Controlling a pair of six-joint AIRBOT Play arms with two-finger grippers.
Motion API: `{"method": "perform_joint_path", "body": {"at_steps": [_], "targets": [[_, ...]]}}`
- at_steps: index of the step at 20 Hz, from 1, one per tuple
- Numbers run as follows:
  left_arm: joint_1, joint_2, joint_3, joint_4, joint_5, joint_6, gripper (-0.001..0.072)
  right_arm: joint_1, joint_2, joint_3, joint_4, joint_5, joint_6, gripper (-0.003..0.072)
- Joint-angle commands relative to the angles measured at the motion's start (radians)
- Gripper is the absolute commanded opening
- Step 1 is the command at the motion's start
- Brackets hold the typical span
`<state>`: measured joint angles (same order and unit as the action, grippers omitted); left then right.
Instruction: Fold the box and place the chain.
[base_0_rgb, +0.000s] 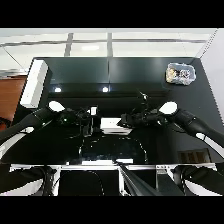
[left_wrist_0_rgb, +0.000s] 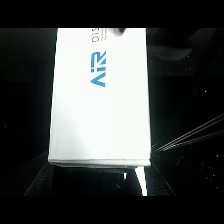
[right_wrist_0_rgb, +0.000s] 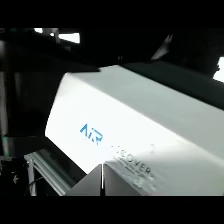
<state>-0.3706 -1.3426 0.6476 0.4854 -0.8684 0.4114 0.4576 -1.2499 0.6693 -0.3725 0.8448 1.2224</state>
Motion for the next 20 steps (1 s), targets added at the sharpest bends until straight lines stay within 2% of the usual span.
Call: {"method": "perform_joint_path", "body": {"at_steps": [1,9,12,15,16,17,20], "targets": [[0.000,-0.001,0.000,0.000,0.000,0.000,0.0392,0.000,-0.038,-0.010,-0.006,-0.019,0.000,0.0014],[0.000,-0.001,0.000,0.000,-0.002,0.000,0.0392,-0.001,-0.037,-0.009,-0.027,-0.030,-0.008,0.0014],[0.000,-0.001,0.000,0.000,-0.011,0.000,0.0394,-0.043,0.005,0.017,-0.030,0.047,-0.035,0.0014],[0.002,0.003,0.000,0.003,-0.029,0.000,0.0401,-0.141,0.113,0.078,-0.082,0.145,-0.038,0.0014],[0.002,0.013,0.000,0.004,-0.030,-0.003,0.0477,-0.185,0.162,0.095,-0.113,0.173,-0.033,0.0014],[0.002,0.032,0.001,0.003,-0.029,-0.023,0.0720,-0.229,0.209,0.105,-0.145,0.195,-0.018,0.0014],[0.003,0.135,0.017,0.076,-0.077,-0.131,0.0711,-0.368,0.350,0.107,-0.286,0.257,0.070,0.0015]]}}
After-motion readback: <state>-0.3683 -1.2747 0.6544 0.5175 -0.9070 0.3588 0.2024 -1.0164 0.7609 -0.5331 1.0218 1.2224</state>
